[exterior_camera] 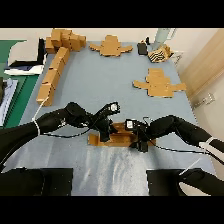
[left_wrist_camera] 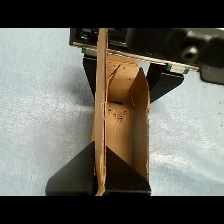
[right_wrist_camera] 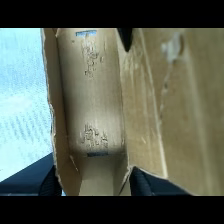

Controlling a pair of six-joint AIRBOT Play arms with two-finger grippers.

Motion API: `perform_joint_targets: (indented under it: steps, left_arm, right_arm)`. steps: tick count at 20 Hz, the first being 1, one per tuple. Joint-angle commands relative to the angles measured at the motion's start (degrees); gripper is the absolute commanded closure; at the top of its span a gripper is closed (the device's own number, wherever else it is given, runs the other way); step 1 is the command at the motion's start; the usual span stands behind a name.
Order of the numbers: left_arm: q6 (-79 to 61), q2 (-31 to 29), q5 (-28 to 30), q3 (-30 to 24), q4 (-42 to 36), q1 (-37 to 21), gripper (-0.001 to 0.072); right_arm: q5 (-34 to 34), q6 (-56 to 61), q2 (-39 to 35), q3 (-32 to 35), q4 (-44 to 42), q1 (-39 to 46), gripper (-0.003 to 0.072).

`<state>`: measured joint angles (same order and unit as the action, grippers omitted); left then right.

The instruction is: Fold the box.

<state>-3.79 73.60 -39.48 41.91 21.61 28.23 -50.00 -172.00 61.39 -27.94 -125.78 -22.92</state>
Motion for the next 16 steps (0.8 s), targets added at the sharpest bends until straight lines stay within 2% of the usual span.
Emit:
perform_joint_targets:
  steps: [1,2,3,4,5,8,9,11,13,14,16]
  left_arm:
    - [0.11,-0.02,-0.09,0.04,-0.61,0.02,0.0695]
    - [0.83,0.00,0.00,0.02,-0.59,0.02,0.0693]
    - [2.45,-0.02,0.13,0.04,-0.59,0.00,0.0658]
    - [3.72,-0.02,0.04,0.04,-0.59,0.00,0.0306]
    - [5.07,-0.02,-0.04,0.04,-0.59,0.00,0.0023]
    - [9.60,-0.98,-0.09,0.07,0.63,-0.59,0.0009]
    - [13.29,-2.21,-0.09,0.11,3.34,-1.40,0.0009]
    - [25.94,-6.32,-1.92,0.17,13.55,-4.07,0.0009]
    - [41.24,-11.17,-9.31,0.15,23.45,-7.06,0.0011]
    - [49.72,-13.11,-14.43,0.15,25.29,-7.98,0.0057]
    - [63.41,-14.67,-23.74,0.13,24.50,-7.34,0.0686]
  right_arm:
    - [-0.04,0.00,0.02,-0.02,0.00,-0.07,0.0260]
    - [-0.04,0.00,0.02,-0.02,0.00,-0.07,0.0260]
    - [-0.04,0.00,0.02,-0.02,-0.02,-0.07,0.0259]
    - [-0.02,0.00,0.02,-0.02,0.00,-0.07,0.0259]
    - [-0.04,0.00,0.02,-0.02,0.00,-0.07,0.0260]
    - [-0.02,0.00,0.02,-0.02,0.00,-0.04,0.0260]
    - [-0.02,0.00,0.02,-0.02,0.02,-0.07,0.0259]
    - [-0.02,0.00,0.02,-0.02,0.02,-0.04,0.0259]
    - [-0.02,0.00,0.02,-0.02,0.04,-0.07,0.0260]
    - [-0.02,0.00,0.02,-0.02,0.02,-0.04,0.0259]
    - [-0.02,0.00,0.02,-0.02,0.04,-0.07,0.0259]
